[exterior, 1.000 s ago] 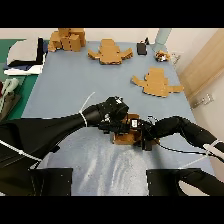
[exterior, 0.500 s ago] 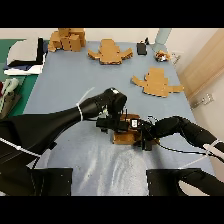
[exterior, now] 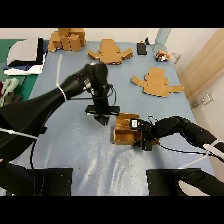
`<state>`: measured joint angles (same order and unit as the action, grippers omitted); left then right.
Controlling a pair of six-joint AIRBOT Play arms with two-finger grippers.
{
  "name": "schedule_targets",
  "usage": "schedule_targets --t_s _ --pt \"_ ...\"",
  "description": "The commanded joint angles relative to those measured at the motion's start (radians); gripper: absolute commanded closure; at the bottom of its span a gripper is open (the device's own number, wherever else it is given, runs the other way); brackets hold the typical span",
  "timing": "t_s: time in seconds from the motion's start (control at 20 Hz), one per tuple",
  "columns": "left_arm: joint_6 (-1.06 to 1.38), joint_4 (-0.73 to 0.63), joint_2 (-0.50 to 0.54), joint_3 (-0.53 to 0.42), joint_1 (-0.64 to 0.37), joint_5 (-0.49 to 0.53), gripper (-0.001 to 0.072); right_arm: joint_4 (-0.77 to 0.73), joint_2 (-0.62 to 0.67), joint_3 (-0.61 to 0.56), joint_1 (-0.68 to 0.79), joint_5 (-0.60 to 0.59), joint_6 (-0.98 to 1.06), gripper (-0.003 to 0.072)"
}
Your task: Fold the box.
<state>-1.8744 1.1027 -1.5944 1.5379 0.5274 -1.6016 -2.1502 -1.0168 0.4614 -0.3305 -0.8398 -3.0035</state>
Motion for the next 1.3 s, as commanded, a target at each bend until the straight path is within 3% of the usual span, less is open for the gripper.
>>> schedule_targets --t_s 0.0,0.15,0.3,0.5,0.7,0.8,0.85,0.95,1.25 --pt "0.332 -0.035 0.000 0.014 -0.087 -0.050 0.0697 0.000 0.000 0.000 -0.001 0.000 0.000 0.0128" --pt "0.651 0.029 0.001 -0.005 -0.093 0.077 0.0697 0.000 0.000 0.000 -0.001 0.000 0.000 0.0128" --pt "0.857 0.016 0.001 -0.088 -0.092 0.196 0.0698 0.000 0.000 0.000 -0.001 0.000 0.000 0.0128" --pt "1.054 0.010 0.035 -0.314 -0.085 0.306 0.0702 0.000 0.000 0.000 -0.001 0.000 0.000 0.0128" --pt "1.337 -0.204 0.209 -0.581 -0.127 0.575 0.0702 0.000 0.000 0.000 -0.001 0.000 0.000 0.0128" --pt "1.551 -0.267 0.269 -0.657 -0.123 0.612 0.0697 0.000 0.000 0.001 -0.001 0.000 0.000 0.0128" --pt "1.642 -0.287 0.274 -0.681 -0.121 0.602 0.0669 0.000 0.000 0.000 -0.001 0.000 0.000 0.0128" --pt "1.781 -0.340 0.265 -0.723 -0.116 0.640 0.0013 0.000 0.000 0.000 -0.001 0.000 0.000 0.0128" --pt "1.873 -0.367 0.258 -0.761 -0.034 0.792 0.0013 0.000 0.000 0.000 -0.001 0.000 0.000 0.0128"
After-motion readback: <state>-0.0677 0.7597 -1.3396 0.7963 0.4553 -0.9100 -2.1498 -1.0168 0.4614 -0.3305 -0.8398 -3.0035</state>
